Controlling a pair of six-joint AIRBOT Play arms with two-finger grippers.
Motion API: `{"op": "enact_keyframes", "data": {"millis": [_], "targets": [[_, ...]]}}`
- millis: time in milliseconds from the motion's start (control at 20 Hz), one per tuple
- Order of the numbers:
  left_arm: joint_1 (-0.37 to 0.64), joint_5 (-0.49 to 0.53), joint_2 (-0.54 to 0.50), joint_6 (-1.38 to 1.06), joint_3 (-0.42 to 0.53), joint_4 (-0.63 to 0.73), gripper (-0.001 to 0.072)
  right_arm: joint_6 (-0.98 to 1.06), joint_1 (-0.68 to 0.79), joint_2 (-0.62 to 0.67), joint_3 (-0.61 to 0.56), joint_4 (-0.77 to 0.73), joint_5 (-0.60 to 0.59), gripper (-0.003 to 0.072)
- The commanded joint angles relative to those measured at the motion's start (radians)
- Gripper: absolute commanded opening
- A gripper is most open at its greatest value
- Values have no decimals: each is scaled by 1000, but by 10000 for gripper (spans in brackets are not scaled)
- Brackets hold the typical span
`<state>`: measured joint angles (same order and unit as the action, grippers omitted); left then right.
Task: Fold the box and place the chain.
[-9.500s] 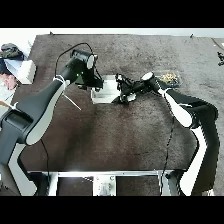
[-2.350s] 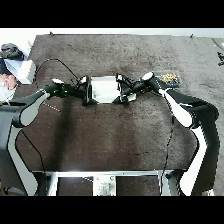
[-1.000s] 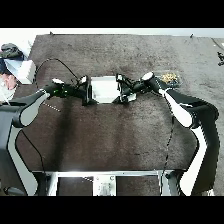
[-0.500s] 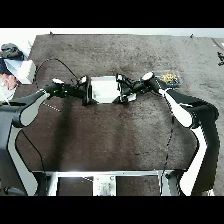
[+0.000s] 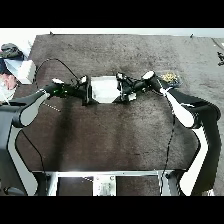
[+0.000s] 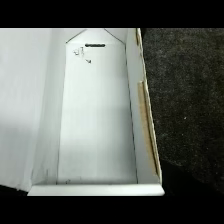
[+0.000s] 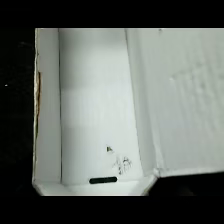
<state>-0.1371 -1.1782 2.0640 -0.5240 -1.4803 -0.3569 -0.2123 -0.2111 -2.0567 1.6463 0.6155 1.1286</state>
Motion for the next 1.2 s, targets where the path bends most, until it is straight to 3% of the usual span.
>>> {"op": "enact_keyframes", "data": {"millis": [0, 450, 500, 600, 700, 750, 850, 1150], "targets": [[1, 0, 0, 0, 0, -1, 338, 42, -2, 31, 1, 74, 20, 720], [1, 0, 0, 0, 0, -1, 338, 212, 6, 180, 1, 296, 60, 720], [1, 0, 0, 0, 0, -1, 338, 214, 12, 202, 1, 293, 80, 682], [1, 0, 0, 0, 0, -1, 338, 214, 19, 241, 1, 280, 117, 471], [1, 0, 0, 0, 0, -1, 338, 214, 19, 257, 1, 180, 143, 194], [1, 0, 0, 0, 0, -1, 338, 214, 19, 254, 1, 109, 143, 15], [1, 0, 0, 0, 0, -1, 338, 213, 19, 236, 1, -3, 111, 16], [1, 0, 0, 0, 0, -1, 338, 204, 19, 166, 0, -84, -102, 16]]}}
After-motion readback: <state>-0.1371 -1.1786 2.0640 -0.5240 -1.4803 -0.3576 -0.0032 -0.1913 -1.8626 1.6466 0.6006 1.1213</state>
